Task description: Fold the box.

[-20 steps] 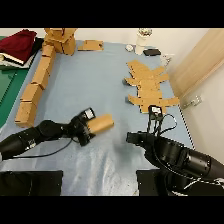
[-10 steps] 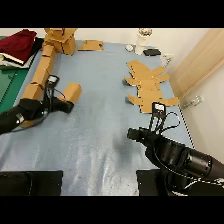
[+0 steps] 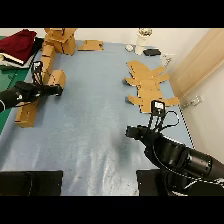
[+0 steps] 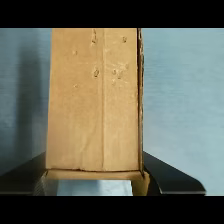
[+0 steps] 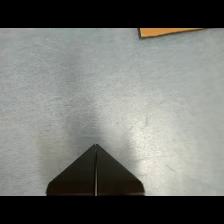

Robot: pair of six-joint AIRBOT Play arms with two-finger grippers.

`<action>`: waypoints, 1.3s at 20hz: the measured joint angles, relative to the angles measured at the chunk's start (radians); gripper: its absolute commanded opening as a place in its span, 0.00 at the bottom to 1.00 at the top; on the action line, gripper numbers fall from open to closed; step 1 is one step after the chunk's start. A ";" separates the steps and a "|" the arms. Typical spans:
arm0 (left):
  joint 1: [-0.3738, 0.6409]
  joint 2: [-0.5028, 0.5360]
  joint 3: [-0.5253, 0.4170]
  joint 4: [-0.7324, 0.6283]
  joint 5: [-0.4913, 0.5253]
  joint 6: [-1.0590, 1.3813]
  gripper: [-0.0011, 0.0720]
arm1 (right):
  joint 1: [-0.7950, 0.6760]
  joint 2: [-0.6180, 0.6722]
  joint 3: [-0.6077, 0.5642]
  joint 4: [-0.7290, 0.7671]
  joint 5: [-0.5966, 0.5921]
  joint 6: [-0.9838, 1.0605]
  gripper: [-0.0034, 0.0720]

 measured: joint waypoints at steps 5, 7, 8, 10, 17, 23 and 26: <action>0.013 -0.085 0.098 0.277 -0.012 -0.256 0.68 | 0.000 0.000 0.008 -0.027 0.028 0.000 0.05; 0.019 -0.110 0.130 0.345 -0.021 -0.338 0.68 | 0.000 0.000 0.010 -0.034 0.041 0.000 0.05; 0.024 -0.121 0.145 0.369 -0.022 -0.370 0.68 | 0.000 0.000 0.011 -0.035 0.047 0.000 0.05; 0.035 -0.142 0.172 0.402 -0.025 -0.422 0.68 | 0.000 0.000 0.012 -0.040 0.054 0.000 0.05; 0.052 -0.212 0.239 0.480 -0.041 -0.483 0.68 | 0.000 0.000 0.039 -0.060 0.065 0.000 0.05; 0.053 -0.253 0.294 0.512 -0.055 -0.489 0.69 | 0.000 0.000 0.047 -0.077 0.067 0.000 0.05; 0.053 -0.257 0.315 0.528 -0.091 -0.484 0.97 | 0.000 0.000 0.047 -0.078 0.067 0.000 0.05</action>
